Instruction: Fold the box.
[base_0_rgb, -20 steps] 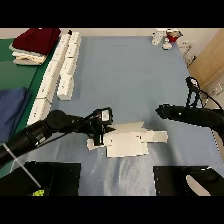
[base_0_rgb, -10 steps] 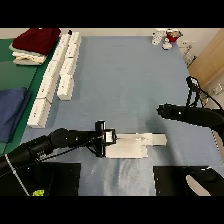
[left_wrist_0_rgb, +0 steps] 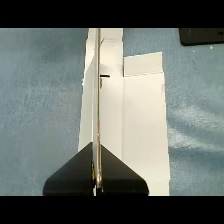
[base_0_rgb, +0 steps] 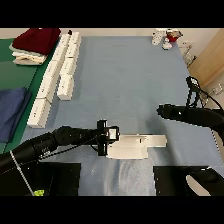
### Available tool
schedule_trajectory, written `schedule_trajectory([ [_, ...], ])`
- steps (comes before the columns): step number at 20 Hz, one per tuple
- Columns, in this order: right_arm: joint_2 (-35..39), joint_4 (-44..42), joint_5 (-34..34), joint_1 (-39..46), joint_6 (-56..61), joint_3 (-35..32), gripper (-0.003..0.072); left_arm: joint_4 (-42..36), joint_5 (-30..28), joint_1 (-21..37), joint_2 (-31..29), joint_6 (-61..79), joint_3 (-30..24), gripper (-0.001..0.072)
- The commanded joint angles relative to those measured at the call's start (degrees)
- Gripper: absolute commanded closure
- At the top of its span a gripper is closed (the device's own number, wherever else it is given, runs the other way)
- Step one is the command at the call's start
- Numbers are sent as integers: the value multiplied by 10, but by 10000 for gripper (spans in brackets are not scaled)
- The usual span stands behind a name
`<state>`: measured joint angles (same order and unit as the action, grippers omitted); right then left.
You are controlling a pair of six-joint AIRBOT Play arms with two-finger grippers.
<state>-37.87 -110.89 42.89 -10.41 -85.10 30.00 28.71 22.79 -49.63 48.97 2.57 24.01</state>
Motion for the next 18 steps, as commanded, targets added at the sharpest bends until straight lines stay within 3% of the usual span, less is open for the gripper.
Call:
schedule_trajectory([
  [1, 0, 0, 1, 0, 0, 0, 627, 0, 76, 39, 23, -11, 29, 697],
  [8, 0, 0, 1, 0, 0, 0, 626, 0, 190, 128, 82, -12, 114, 698],
  [18, 0, 0, 1, 0, 0, 0, 627, 34, 219, 137, 122, -40, 131, 697],
])
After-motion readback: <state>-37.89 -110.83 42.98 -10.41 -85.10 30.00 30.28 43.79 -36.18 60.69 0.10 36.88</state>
